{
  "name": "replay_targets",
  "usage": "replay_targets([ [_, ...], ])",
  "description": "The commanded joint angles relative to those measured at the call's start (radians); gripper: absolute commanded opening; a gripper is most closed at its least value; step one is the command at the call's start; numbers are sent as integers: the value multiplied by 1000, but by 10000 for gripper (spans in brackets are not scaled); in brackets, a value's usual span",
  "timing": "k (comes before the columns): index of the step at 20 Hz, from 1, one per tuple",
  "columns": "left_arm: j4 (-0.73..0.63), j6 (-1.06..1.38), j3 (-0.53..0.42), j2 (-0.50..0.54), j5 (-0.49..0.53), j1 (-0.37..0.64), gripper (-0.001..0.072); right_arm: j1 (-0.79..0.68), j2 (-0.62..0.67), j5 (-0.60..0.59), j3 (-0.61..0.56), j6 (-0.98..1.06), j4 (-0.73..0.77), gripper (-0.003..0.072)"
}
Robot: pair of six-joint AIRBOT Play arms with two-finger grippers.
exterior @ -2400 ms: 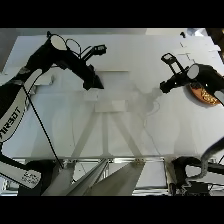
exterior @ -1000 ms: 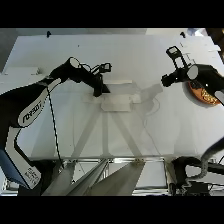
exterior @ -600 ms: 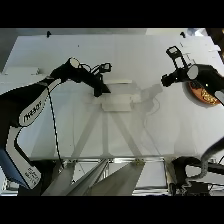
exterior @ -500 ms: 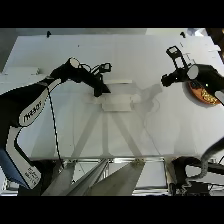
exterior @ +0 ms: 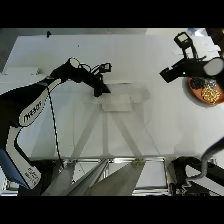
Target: Fold the box and place the chain.
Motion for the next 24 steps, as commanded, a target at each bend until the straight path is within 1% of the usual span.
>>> replay_targets([
  [1, 1, 0, 0, -1, -1, -1, 15, 1, 133, 237, 1, -269, 256, 691],
  [2, 1, 0, 0, -1, -1, -1, 15, 1, 163, 285, 1, -305, 274, 692],
  [4, 1, 0, 0, -1, -1, -1, 15, 1, 218, 360, 1, -308, 285, 690],
  [5, 1, 0, 0, -1, -1, -1, 15, 1, 243, 377, 1, -308, 285, 689],
  [8, 0, 0, 0, -1, -1, -1, 15, 1, 293, 380, 1, -309, 286, 688],
  [12, 1, 0, 0, -1, -1, -1, 15, 1, 293, 361, -2, -286, 307, 687],
  [14, 1, 0, 0, -1, -1, -1, 15, 1, 282, 358, -16, -386, 301, 687],
  [17, 1, 0, 0, -1, -1, -1, 15, 12, 282, 341, -127, -616, 311, 687],
  [19, 1, 0, 0, -1, -1, -1, 15, 53, 281, 272, -247, -729, 307, 687],
  [21, 1, 0, 0, -1, -1, -1, 15, 113, 279, 141, -367, -825, 309, 687],
  [23, 1, 0, 0, -1, -1, -1, 15, 144, 247, 29, -446, -861, 323, 687],
  [24, 1, 0, 0, -1, -1, -1, 15, 144, 212, 13, -469, -880, 344, 687],
])
